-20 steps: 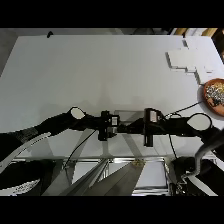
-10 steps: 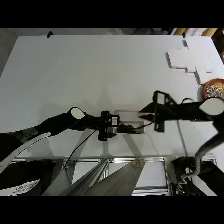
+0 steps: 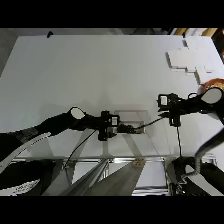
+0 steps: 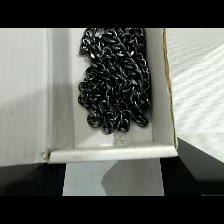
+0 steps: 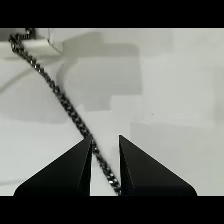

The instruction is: Fold the box and place the chain.

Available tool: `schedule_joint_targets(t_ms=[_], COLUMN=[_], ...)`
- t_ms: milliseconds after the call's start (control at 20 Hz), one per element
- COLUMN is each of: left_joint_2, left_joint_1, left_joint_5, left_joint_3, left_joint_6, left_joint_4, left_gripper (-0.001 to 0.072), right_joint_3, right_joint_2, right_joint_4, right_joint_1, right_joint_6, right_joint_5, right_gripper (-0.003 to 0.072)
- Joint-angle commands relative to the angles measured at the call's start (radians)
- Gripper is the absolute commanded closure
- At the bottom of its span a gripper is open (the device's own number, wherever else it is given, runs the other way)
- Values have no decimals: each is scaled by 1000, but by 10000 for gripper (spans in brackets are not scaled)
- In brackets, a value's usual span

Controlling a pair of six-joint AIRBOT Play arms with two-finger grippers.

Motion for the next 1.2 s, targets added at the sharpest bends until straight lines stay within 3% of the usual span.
schedule_joint_targets(t_ms=[0,250,800,950,1150], left_joint_2=[1,1,1,1,1], left_joint_1=[0,0,0,0,0], left_joint_5=[0,0,0,0,0], left_joint_3=[0,0,0,0,0], left_joint_6=[0,0,0,0,0], left_joint_4=[0,0,0,0,0], left_gripper=[321,321,321,321,321], right_joint_3=[2,1,-52,-57,-57], right_joint_2=[-89,-142,-163,-163,-121], right_joint_4=[-62,-148,-119,-112,-112], right_joint_1=[-8,-8,-7,-7,-8], right_joint_6=[-10,-10,-66,-66,-53], right_joint_5=[-23,-55,-121,-128,-74], right_gripper=[530,530,534,642,669])
